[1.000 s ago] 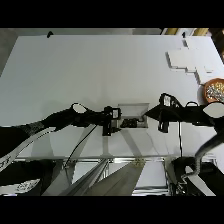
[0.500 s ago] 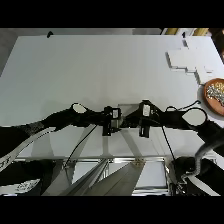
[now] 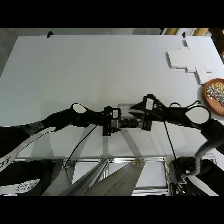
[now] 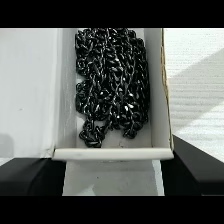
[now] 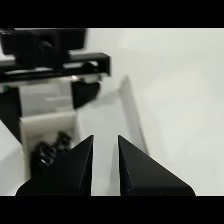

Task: Fold the box and place the chain.

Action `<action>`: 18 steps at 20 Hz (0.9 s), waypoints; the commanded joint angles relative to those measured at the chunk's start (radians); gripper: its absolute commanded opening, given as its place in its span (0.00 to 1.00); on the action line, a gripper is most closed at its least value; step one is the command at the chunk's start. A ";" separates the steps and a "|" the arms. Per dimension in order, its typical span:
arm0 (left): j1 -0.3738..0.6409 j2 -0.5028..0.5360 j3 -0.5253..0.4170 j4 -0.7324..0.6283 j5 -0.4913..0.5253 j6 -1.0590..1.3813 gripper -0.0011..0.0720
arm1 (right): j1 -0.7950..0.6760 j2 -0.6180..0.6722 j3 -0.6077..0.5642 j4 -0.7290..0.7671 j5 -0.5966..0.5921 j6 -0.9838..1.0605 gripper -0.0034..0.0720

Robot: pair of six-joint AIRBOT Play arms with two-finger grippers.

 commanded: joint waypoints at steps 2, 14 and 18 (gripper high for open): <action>0.001 0.001 0.000 0.000 0.000 0.000 0.03 | -0.291 0.062 0.002 -0.167 0.187 0.001 0.25; 0.001 0.001 0.000 0.000 0.000 0.000 0.03 | -0.271 -0.241 -0.030 -0.502 0.163 -0.049 0.57; 0.001 0.001 0.000 0.000 0.000 0.000 0.03 | -0.249 -0.298 -0.030 -0.463 0.108 -0.121 0.57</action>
